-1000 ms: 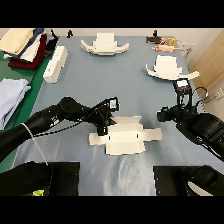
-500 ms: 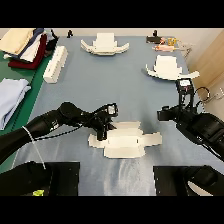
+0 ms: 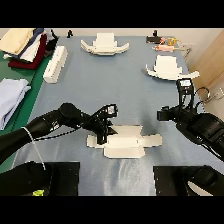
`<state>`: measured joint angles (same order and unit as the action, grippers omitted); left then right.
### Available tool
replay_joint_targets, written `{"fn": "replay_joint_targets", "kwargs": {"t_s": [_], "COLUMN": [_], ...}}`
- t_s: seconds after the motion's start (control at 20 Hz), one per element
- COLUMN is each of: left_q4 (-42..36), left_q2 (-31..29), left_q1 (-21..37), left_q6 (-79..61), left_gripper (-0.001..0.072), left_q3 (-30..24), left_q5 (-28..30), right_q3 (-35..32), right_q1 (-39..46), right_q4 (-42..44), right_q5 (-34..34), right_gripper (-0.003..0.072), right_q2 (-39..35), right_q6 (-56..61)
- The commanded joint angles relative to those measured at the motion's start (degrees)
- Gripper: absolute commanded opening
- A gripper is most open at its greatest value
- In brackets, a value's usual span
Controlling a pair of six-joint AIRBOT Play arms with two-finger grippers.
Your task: Fold the box.
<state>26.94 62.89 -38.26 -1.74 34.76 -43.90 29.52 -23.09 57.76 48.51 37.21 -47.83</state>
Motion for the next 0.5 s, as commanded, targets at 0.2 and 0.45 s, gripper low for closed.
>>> {"fn": "replay_joint_targets", "kwargs": {"t_s": [0.2, 0.45], "left_q4": [0.3, 0.1], "left_q2": [0.0, 0.0], "left_q1": [0.1, 0.0], "left_q6": [3.1, 3.1], "left_gripper": [0.0014, 0.0014], "left_q3": [0.0, 0.0], "left_q5": [0.1, 0.0], "right_q3": [0.2, 0.2], "right_q1": [0.0, -4.4], "right_q4": [7.2, 32.8], "right_q5": [0.0, 2.4], "right_gripper": [0.0117, 0.0002], "right_q2": [0.0, -0.4], "right_q6": [-0.4, -19.7]}}
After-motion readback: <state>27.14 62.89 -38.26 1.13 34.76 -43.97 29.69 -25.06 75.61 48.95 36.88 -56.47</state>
